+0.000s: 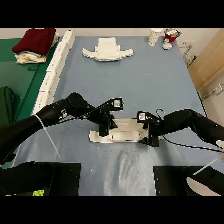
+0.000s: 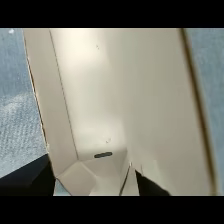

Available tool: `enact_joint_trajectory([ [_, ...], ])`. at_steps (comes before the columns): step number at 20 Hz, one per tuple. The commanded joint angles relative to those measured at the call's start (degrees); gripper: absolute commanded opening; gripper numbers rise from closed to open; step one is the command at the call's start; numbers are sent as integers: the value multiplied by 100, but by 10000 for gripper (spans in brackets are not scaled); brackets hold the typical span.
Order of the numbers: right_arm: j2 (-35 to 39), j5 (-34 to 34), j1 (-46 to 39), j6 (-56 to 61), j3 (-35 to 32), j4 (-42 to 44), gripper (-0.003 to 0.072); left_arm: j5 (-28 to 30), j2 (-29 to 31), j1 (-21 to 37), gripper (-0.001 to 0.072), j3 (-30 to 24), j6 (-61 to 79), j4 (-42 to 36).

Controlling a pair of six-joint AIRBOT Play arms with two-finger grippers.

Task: Fold the box.

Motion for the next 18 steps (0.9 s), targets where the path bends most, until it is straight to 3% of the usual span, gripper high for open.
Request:
enact_joint_trajectory([
  [1, 22, 9, 57, 4, -4, -24, 720, 0, 2, 2, 12, 4, 0, 2],
  [5, 22, 518, 245, 4, -214, -42, 719, 0, 0, 2, 12, 4, 0, 2],
  [9, 20, 568, 238, 2, -267, -332, 718, 0, 2, 2, 12, 4, 0, 0],
  [11, 0, 684, 236, 2, -264, -444, 654, 2, 2, 2, 12, 4, 0, 2],
  [15, -175, 737, 243, 2, -264, -396, 653, 0, 2, 2, 12, 4, 0, 0],
  [17, -173, 697, 243, 2, -260, -269, 560, 0, 0, 2, 12, 4, 0, 0],
  [18, -160, 697, 243, 2, -260, -238, 556, 0, 0, 2, 12, 4, 0, 2],
])
